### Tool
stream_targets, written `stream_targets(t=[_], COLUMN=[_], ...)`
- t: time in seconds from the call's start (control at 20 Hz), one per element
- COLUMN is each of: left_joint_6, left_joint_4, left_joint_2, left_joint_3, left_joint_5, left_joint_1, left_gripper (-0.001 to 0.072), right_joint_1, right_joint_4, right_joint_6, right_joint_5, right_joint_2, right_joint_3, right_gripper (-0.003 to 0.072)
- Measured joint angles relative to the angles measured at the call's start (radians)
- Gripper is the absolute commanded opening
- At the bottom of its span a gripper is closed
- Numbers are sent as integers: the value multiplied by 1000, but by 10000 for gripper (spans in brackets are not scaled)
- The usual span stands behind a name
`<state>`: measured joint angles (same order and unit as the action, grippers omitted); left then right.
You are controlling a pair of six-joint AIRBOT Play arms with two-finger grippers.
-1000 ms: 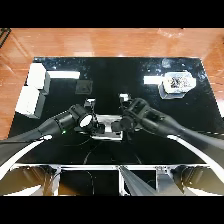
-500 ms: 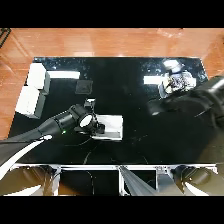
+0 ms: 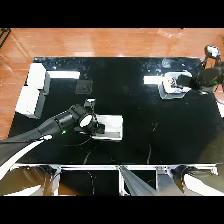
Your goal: Fold the box and place the chain.
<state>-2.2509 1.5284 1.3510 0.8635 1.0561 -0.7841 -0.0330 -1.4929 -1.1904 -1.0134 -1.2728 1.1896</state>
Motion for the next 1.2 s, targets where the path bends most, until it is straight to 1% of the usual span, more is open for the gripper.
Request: stream_targets(t=[0.1,0.25,0.35,0.5,0.7,1.1,1.15,1.2], left_joint_6=[0,0,0,0,0,0,0,0], left_joint_4=[0,-2,-2,-3,-3,-3,-3,-3], left_joint_2=[0,0,0,0,0,0,0,0], left_joint_3=[0,0,0,0,0,0,0,0], left_joint_5=[0,1,1,1,1,0,0,0], left_joint_1=[0,0,0,0,0,0,0,0], left_gripper=[24,24,24,24,24,24,24,24], right_joint_1=[-66,-115,-129,-139,-143,-142,-141,-139], right_joint_4=[-55,-91,-94,-77,-34,17,19,21], right_joint_6=[1,5,25,65,92,103,103,100], right_joint_5=[20,29,30,29,39,50,50,50], right_joint_2=[-117,-274,-356,-447,-516,-578,-582,-585], right_joint_3=[89,229,306,388,438,455,455,456], right_gripper=[708,707,707,707,706,697,583,535])
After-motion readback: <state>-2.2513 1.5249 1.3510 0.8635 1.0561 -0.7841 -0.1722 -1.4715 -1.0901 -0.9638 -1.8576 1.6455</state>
